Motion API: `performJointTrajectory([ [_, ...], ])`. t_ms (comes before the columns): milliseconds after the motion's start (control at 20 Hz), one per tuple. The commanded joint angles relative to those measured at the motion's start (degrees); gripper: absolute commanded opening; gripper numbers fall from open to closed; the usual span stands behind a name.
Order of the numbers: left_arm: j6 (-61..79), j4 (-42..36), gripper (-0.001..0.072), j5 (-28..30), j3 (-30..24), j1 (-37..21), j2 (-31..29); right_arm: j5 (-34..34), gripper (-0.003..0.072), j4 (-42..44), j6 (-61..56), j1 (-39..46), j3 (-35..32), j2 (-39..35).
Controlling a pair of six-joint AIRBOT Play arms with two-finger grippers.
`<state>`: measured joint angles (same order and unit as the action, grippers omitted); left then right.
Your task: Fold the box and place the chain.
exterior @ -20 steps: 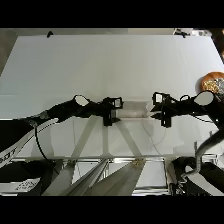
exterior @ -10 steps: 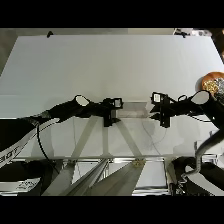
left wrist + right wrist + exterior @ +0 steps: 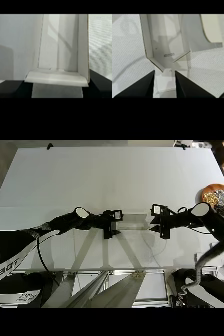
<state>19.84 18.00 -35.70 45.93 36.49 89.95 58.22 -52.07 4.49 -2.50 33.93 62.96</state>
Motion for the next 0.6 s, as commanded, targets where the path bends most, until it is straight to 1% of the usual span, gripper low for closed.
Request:
performJointTrajectory([
  [0, 0.02, 0.04, 0.0497, -0.44, 0.0, 0.04, 0.0, -1.27, 0.03, 0.04, 0.07, 0.0, -0.02, 0.04],
  [250, 0.04, 0.04, 0.0497, -0.44, 0.0, 0.04, -0.02, -2.14, 0.0298, 1.55, 0.52, 0.0, -0.26, 0.66],
  [550, 0.04, 0.04, 0.0497, -0.57, 0.0, 0.04, -0.02, -3.37, 0.0288, 7.89, 3.04, 0.0, -0.39, 5.99],
])
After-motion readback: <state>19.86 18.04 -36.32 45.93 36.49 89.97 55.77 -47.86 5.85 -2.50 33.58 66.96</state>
